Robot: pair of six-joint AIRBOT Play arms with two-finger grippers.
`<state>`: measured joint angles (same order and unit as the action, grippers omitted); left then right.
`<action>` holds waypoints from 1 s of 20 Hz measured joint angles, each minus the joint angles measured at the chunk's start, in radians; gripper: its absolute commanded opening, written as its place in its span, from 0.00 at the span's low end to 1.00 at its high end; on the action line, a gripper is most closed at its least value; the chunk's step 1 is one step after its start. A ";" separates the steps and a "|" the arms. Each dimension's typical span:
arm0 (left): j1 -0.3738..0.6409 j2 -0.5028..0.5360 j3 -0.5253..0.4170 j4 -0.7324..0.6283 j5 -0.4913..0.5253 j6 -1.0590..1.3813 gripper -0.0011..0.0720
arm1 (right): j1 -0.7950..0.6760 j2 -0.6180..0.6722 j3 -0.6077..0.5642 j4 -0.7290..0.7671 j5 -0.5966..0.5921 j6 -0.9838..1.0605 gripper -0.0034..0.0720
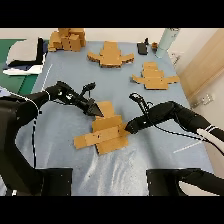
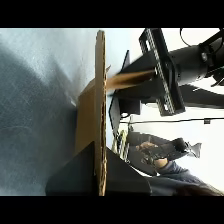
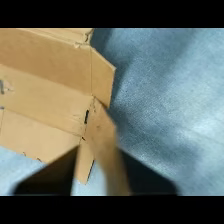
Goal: Fold the box.
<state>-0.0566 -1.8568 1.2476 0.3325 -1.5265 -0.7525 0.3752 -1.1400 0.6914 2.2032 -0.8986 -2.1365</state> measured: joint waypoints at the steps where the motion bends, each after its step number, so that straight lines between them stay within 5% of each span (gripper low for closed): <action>1: 0.000 0.002 0.002 0.001 0.002 0.007 0.03 | -0.001 0.000 0.002 -0.001 0.000 0.002 0.76; 3: -0.002 0.013 0.006 0.000 0.009 0.031 0.03 | -0.013 0.000 0.015 -0.029 0.002 0.050 0.74; 6: -0.035 0.058 0.008 0.001 0.043 0.093 0.03 | -0.073 0.000 0.076 -0.151 0.001 0.212 0.51; 9: -0.105 0.121 0.008 0.014 0.099 0.167 0.03 | -0.168 0.006 0.163 -0.258 -0.011 0.370 0.50; 11: -0.161 0.168 0.002 0.046 0.173 0.221 0.03 | -0.229 0.012 0.206 -0.295 -0.019 0.460 0.30; 14: -0.230 0.227 -0.024 0.079 0.308 0.304 0.03 | -0.275 0.016 0.233 -0.316 -0.042 0.536 0.25; 16: -0.265 0.265 -0.055 0.088 0.391 0.362 0.03 | -0.284 0.018 0.231 -0.315 -0.056 0.559 0.07; 20: -0.317 0.351 -0.152 0.100 0.514 0.476 0.03 | -0.269 0.019 0.203 -0.309 -0.039 0.582 0.05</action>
<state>-0.3740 -1.5059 1.0954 0.4320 -1.0126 -0.2760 0.1062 -1.1213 0.8944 1.8942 -0.9375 -1.5547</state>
